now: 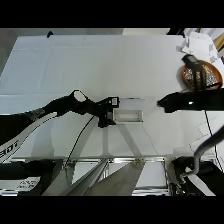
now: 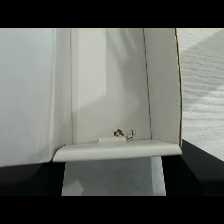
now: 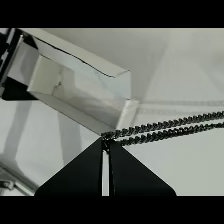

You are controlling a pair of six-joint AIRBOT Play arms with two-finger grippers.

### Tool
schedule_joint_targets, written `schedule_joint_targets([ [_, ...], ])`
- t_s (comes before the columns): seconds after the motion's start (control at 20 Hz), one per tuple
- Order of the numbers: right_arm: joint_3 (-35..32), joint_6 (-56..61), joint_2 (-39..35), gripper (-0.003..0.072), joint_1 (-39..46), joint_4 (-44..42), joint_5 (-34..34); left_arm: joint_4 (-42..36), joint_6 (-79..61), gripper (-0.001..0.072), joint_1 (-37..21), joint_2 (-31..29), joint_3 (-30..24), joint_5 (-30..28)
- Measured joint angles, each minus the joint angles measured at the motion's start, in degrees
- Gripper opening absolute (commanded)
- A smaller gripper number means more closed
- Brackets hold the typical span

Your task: Fold the box and place the chain.

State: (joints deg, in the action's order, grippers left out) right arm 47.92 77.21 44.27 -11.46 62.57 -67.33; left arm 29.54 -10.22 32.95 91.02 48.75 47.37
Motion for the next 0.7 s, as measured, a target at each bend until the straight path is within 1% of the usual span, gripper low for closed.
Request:
schedule_joint_targets([
  [0.15, -1.2, 3.1, -0.2, 0.0013, -8.8, 0.0, 7.1, 0.0, 0.0, 0.031, 0.0, 0.0, 0.0, 0.0],
  [0.35, -1.7, 7.2, -0.1, 0.0013, -17.2, 1.0, 14.6, 0.0, 0.0, 0.031, 0.0, 0.0, 0.0, 0.0],
  [0.5, -1.8, 9.9, 2.4, 0.0013, -20.7, 2.3, 17.4, 0.0, 0.0, 0.031, 0.0, 0.0, 0.0, 0.0],
  [0.7, -1.8, 11.1, 9.5, 0.0013, -24.0, 3.5, 18.7, 0.0, 0.0, 0.031, 0.0, 0.0, 0.0, 0.0],
])
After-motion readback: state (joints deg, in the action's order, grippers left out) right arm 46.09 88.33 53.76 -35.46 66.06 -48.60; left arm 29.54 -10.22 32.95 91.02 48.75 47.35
